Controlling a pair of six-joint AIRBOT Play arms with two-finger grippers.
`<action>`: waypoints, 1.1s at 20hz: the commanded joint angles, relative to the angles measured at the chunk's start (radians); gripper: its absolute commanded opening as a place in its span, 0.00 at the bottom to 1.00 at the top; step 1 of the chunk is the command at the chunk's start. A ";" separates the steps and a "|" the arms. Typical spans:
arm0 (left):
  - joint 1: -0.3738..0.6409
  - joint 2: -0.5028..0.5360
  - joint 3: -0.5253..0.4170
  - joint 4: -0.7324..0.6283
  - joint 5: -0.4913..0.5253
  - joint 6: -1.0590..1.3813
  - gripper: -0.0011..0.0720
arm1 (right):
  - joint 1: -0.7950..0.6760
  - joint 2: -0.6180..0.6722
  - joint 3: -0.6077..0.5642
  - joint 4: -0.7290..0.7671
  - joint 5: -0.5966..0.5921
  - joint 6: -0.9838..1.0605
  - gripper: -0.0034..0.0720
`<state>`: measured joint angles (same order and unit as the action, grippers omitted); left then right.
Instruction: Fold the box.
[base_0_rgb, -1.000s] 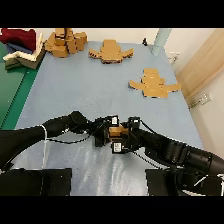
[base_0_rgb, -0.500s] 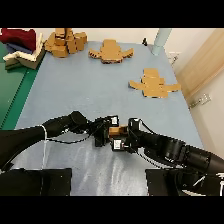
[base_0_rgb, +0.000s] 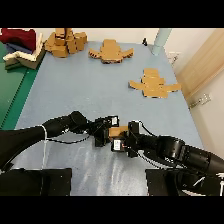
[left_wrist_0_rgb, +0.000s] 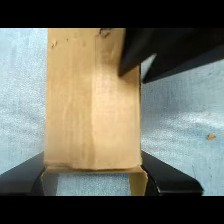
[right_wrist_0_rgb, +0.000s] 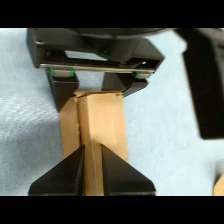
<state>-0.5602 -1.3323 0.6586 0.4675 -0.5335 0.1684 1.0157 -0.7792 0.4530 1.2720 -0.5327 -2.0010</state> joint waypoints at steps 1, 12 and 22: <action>0.000 0.000 0.001 0.000 0.001 0.000 0.66 | 0.001 -0.001 0.000 0.039 -0.020 -0.017 0.24; 0.000 0.000 0.001 0.000 0.001 0.000 0.66 | -0.001 0.040 0.022 -0.003 -0.026 -0.033 0.05; 0.000 0.000 0.001 0.000 0.001 0.000 0.66 | 0.000 -0.040 0.022 0.003 -0.013 -0.033 0.05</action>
<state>-0.5602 -1.3323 0.6586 0.4671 -0.5323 0.1680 1.0157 -0.8082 0.4747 1.2751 -0.5484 -2.0342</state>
